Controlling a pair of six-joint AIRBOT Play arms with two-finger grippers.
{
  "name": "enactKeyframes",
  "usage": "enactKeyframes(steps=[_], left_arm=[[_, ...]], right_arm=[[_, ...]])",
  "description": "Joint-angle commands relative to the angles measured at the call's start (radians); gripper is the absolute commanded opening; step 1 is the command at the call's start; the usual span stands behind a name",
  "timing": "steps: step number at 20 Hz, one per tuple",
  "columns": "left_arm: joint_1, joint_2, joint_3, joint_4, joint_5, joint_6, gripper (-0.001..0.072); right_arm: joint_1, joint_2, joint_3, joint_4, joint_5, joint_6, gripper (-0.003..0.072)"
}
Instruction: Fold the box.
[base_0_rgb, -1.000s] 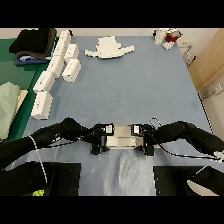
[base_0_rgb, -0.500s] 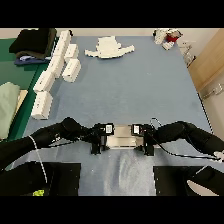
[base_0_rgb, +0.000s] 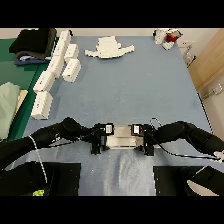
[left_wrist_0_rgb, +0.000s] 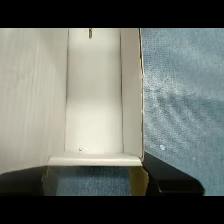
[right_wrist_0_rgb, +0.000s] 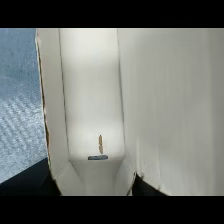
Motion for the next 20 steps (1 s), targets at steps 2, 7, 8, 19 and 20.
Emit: enactKeyframes(steps=[2,7,8,19,20], left_arm=[[0.0,0.001,0.001,0.0,0.0,0.0,0.047],[0.0,0.001,0.001,0.0,0.0,0.0,0.047],[0.0,0.001,0.001,0.0,0.0,0.0,0.047],[0.0,0.001,0.001,0.0,0.0,0.0,0.0471],[0.0,0.001,0.001,0.0,0.0,0.0,0.047]], right_arm=[[0.001,0.0,0.0,0.0,0.001,0.0,0.0513],[0.001,0.0,0.0,0.001,0.0,0.001,0.0513],[0.001,0.0,0.0,0.0,0.001,0.001,0.0513],[0.0,0.292,0.023,-0.401,-0.196,0.639,0.072],[0.0,0.34,0.041,-0.445,-0.26,0.78,0.0714]])
